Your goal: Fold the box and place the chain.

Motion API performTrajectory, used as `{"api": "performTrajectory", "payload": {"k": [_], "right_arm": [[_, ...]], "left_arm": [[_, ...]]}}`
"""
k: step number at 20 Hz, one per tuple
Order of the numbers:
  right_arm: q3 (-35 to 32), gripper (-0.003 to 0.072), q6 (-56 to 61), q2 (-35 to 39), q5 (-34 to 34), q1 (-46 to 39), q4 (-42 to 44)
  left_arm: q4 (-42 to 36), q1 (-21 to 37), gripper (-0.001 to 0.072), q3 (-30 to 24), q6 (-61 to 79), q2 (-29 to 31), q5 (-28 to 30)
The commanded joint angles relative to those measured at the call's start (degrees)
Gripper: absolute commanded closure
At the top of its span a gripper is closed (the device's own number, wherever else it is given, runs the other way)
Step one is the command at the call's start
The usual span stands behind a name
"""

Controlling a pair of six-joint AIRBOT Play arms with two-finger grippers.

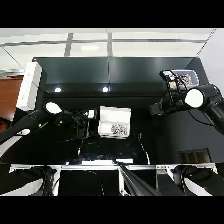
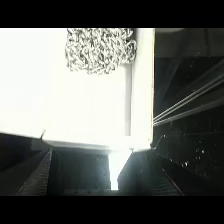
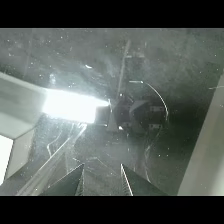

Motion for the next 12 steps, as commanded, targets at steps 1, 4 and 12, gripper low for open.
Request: {"api": "performTrajectory", "payload": {"k": [1, 4, 12], "right_arm": [[-0.02, 0.0426, 0.02, 0.04, -0.31, 0.00, 0.17], [-0.02, 0.0426, 0.02, 0.02, -0.33, 0.02, 0.17], [-0.02, 0.0426, 0.00, 0.02, -3.19, 0.00, 0.15]], "left_arm": [[-1.73, -0.48, -0.0007, 0.24, 0.48, -0.66, 0.02], [-1.95, -1.55, -0.0004, 0.24, 0.52, -0.66, 0.17], [-1.92, -6.51, 0.0158, 0.24, -1.44, -0.63, 5.95]]}}
